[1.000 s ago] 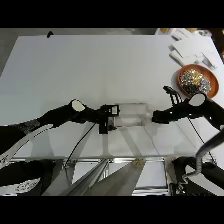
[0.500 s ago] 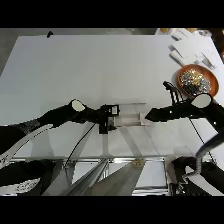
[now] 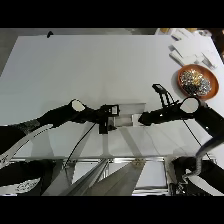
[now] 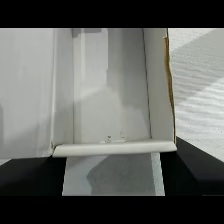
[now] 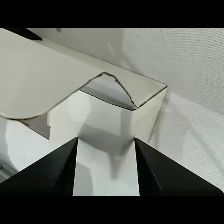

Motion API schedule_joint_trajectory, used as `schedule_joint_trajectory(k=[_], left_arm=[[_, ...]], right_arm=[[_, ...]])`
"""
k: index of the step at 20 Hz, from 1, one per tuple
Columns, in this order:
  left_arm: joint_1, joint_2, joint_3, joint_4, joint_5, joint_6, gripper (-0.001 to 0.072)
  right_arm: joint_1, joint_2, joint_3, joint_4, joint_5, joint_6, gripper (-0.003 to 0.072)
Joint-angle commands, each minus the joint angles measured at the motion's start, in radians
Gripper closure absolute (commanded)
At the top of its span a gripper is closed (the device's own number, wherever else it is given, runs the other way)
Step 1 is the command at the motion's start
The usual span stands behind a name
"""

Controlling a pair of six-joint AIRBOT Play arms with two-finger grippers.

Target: Fold the box and place the chain.

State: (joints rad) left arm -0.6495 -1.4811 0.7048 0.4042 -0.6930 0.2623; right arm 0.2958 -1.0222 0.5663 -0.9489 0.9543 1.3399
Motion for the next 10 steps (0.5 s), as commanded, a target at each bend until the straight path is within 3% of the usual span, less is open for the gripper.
schedule_joint_trajectory(k=[1, 10], left_arm=[[0.0, 0.001, 0.0, 0.0, 0.0, 0.0, 0.0388], [0.0, 0.001, 0.0, 0.0, 0.0, 0.0, 0.0388]], right_arm=[[0.085, -0.002, 0.015, -0.158, -0.072, 0.204, 0.0292], [0.237, -0.156, 0.135, -0.421, -0.048, 0.596, 0.0354]])
